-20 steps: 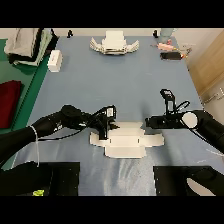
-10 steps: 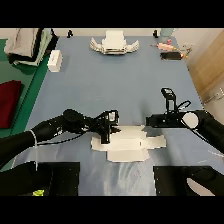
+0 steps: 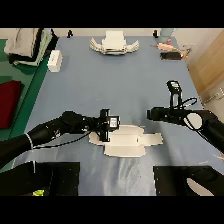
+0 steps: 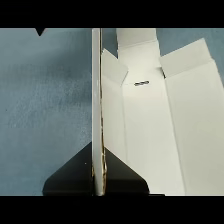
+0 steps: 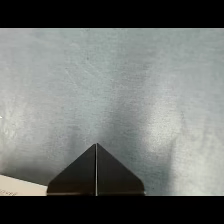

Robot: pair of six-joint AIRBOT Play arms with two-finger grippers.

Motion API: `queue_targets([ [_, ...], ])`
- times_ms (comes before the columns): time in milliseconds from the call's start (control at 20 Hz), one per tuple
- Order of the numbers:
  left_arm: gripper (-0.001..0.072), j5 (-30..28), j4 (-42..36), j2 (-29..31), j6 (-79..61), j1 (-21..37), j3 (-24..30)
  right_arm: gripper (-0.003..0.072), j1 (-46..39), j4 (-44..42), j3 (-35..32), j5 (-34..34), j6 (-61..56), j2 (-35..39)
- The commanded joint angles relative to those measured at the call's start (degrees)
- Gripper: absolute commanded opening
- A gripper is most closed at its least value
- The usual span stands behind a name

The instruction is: Fold the box.

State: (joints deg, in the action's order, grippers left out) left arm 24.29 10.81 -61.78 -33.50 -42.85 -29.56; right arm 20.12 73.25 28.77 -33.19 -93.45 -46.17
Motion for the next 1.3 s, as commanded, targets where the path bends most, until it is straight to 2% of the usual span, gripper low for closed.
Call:
queue_targets([
  [0,0.0010,-1.55,-2.75,-0.81,-0.61,-1.14,1.51,0.0003,0.00,0.02,0.09,1.09,-0.17,0.17],
  [400,0.0011,-1.44,-6.16,0.72,-0.61,-2.16,2.05,0.0003,0.00,-0.04,0.09,0.68,-0.17,0.17],
  [600,0.0012,-4.35,-6.10,4.81,-1.95,-2.05,0.09,0.0003,0.00,-0.02,0.09,0.76,-0.17,0.17],
  [800,0.0012,-4.22,-6.10,4.94,-3.63,-2.08,-1.68,0.0003,0.00,-0.02,0.09,0.94,-0.17,0.17],
  [1250,0.0010,-4.24,-7.58,3.30,-3.19,-2.19,1.99,0.0003,0.00,-0.09,0.09,1.31,-0.17,0.17],
])
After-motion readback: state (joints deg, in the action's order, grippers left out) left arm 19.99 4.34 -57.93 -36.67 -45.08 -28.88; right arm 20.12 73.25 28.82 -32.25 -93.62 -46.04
